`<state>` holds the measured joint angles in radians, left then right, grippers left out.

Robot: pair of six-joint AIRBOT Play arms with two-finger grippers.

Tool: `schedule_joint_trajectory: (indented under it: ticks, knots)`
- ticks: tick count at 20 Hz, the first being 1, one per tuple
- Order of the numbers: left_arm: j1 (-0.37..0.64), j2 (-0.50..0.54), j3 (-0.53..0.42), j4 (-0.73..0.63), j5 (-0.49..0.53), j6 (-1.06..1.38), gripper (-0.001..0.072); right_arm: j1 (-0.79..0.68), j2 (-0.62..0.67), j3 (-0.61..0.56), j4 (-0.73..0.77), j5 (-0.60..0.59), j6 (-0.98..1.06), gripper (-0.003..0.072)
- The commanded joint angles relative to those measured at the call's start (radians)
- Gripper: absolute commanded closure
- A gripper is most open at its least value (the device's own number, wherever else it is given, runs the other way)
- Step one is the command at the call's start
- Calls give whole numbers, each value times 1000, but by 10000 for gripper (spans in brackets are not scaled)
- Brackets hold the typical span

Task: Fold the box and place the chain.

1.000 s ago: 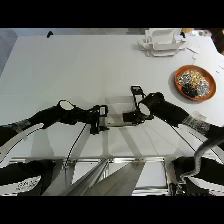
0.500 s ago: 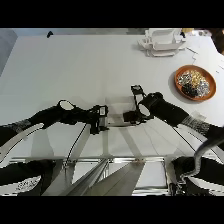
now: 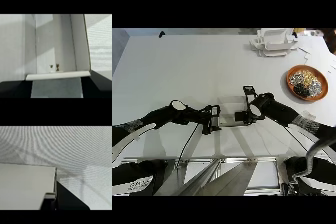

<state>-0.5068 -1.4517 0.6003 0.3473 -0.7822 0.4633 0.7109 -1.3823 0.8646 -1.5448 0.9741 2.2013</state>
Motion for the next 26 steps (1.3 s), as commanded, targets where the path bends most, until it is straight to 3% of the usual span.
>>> schedule_joint_trajectory:
  ticks: [1,2,4,6,10,11,12,13,20,23,24,26]
  knots:
    - [0,1,0,2,0,3,438,0,-2,0,-1,-6,-3,576]
    - [0,1,0,2,0,3,438,0,-2,0,0,-9,-3,499]
    - [0,1,0,2,0,3,438,0,-2,0,-1,-8,-3,542]
    - [0,1,0,2,0,3,438,0,-2,0,-1,-8,-3,669]
    - [0,1,0,2,0,3,438,0,3,0,-1,-14,-6,661]
    - [0,1,0,2,0,3,438,0,10,0,0,-25,-16,532]
    - [0,1,0,2,0,3,438,0,23,0,0,-28,-39,346]
    - [0,1,0,2,0,3,438,0,41,0,-2,-29,-69,262]
    - [0,1,0,2,0,3,438,0,291,0,-3,126,-343,263]
    - [0,1,0,2,0,3,438,-14,478,0,-8,100,-455,276]
    - [0,1,0,2,0,3,438,-40,536,0,-19,70,-457,294]
    - [0,1,0,2,0,3,438,-136,620,0,-77,15,-474,439]
